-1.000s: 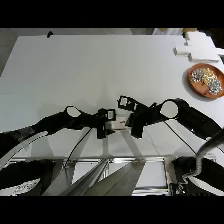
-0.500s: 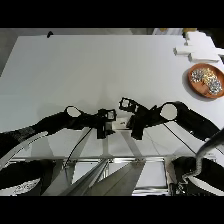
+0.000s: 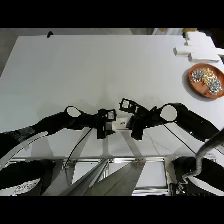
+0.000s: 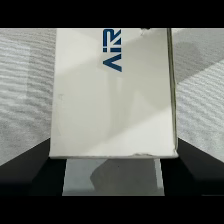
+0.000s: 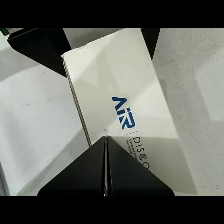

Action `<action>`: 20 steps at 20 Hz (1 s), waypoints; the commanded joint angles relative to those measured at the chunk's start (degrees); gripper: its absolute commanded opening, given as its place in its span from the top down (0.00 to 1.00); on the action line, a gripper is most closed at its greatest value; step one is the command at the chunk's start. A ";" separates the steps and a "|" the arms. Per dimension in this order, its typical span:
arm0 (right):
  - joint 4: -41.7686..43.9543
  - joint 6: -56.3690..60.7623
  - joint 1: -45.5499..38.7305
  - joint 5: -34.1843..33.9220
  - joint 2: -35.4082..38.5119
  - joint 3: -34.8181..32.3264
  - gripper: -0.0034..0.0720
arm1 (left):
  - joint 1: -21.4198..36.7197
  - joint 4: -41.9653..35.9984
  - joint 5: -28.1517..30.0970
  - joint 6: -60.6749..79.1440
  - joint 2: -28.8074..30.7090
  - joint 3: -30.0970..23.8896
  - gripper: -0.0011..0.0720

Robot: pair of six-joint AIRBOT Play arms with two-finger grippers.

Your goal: Fold the box and place the chain.

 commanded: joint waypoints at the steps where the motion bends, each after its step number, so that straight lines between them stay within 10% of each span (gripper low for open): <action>1: -0.48 0.72 -0.04 0.15 0.04 -0.02 0.93 | 0.00 -0.02 0.02 -0.04 0.00 -0.02 0.76; 7: -4.87 9.86 -0.17 1.05 3.02 6.36 0.93 | 0.00 -0.02 0.04 -0.04 0.00 -0.02 0.76; 12: -33.64 36.33 -0.87 12.76 3.15 11.63 0.93 | 0.00 -0.02 0.04 -0.04 0.00 -0.02 0.76; 20: -38.91 46.77 -32.35 26.75 2.12 11.50 0.93 | 0.00 -0.02 0.07 -0.04 0.00 -0.02 0.76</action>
